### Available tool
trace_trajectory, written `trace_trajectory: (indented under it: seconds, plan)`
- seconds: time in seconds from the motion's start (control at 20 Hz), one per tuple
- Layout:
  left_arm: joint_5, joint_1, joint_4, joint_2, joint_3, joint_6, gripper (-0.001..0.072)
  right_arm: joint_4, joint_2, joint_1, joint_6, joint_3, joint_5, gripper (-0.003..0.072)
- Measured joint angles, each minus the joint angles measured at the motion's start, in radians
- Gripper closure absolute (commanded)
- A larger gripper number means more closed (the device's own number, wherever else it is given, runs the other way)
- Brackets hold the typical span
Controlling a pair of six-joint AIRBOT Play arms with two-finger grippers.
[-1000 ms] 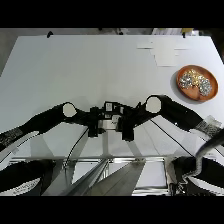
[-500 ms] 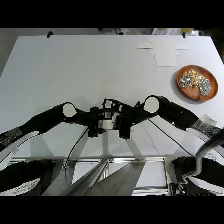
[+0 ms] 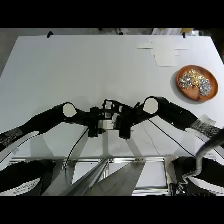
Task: Fold the box and place the chain.
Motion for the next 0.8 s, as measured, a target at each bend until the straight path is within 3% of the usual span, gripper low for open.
trace_trajectory:
  seconds: [0.6, 0.8]
  plan:
    - [0.0, 0.0, 0.0, 0.0, 0.0, 0.001, 0.0397, -0.03, -0.013, 0.0, 0.014, 0.0, 0.004, 0.0672]
    - [0.0, 0.0, 0.0, 0.0, 0.0, 0.001, 0.0397, -0.062, 0.042, -0.012, 0.023, -0.002, 0.013, 0.0672]
